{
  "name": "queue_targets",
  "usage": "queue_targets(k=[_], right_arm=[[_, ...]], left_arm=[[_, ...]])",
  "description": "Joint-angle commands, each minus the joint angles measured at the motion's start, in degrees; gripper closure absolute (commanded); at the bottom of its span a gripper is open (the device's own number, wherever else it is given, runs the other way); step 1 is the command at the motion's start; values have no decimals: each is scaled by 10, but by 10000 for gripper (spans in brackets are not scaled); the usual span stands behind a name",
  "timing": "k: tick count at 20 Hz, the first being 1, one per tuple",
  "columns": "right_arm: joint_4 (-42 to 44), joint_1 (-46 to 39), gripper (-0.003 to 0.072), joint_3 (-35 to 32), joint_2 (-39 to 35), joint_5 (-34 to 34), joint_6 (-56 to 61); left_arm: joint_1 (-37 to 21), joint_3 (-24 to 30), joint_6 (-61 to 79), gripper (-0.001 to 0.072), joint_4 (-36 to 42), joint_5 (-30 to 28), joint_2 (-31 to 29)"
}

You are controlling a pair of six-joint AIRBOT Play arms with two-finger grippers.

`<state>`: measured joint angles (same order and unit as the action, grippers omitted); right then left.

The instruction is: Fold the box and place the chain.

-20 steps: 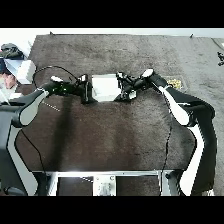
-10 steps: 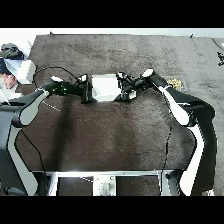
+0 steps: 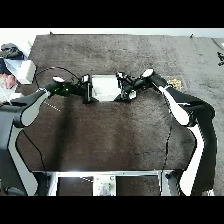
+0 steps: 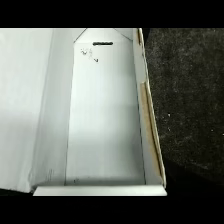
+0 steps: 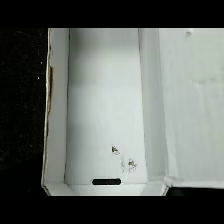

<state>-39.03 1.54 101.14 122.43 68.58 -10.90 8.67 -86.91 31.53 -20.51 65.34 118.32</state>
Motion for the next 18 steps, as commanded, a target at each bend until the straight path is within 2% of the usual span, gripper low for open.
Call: queue_targets(k=[1,18], right_arm=[[0,0,148,0,0,0,0],[0,0,148,0,0,0,0]], left_arm=[[1,0,-2,-11,-7,3,0],[0,0,-10,-11,-14,11,0]])
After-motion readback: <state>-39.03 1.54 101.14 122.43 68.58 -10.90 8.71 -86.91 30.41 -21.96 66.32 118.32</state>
